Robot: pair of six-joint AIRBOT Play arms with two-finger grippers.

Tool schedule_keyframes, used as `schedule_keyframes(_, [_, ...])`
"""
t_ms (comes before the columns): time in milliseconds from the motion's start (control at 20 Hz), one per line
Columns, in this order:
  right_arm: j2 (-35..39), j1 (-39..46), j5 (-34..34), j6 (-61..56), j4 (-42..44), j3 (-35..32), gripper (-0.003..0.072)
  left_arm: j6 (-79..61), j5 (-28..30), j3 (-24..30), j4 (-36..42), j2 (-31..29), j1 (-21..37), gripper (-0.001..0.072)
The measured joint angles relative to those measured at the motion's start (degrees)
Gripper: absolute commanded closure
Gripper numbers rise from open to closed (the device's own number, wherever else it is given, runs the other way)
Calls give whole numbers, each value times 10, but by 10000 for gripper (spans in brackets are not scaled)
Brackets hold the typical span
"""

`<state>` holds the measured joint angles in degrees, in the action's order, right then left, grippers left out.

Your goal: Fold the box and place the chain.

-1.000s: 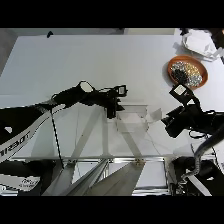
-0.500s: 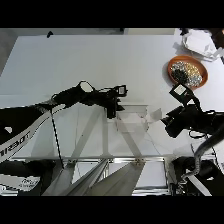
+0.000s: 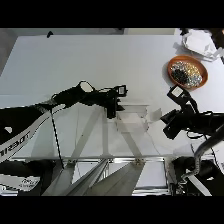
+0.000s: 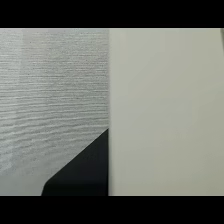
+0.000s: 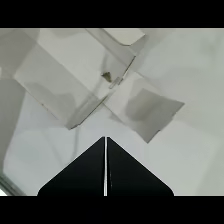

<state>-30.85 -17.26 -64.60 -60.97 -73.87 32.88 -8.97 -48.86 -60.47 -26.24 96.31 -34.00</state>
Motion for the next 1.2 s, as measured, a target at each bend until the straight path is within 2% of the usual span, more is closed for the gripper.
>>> schedule_keyframes(150, [-19,-17,39,58,23,-57,673,0,0,0,0,0,0,698])
schedule_keyframes(200, [-28,-29,52,93,24,-74,621,0,0,0,0,0,0,698])
schedule_keyframes(250, [-39,-43,64,132,21,-88,326,0,0,0,0,0,0,698])
schedule_keyframes(300, [-47,-56,73,163,12,-97,-32,0,0,0,0,0,0,698])
schedule_keyframes(750, [-67,-125,204,277,-60,-160,-21,0,0,0,0,0,0,698])
schedule_keyframes(1200, [-97,-159,327,245,-64,-191,-1,0,0,0,0,0,0,698])
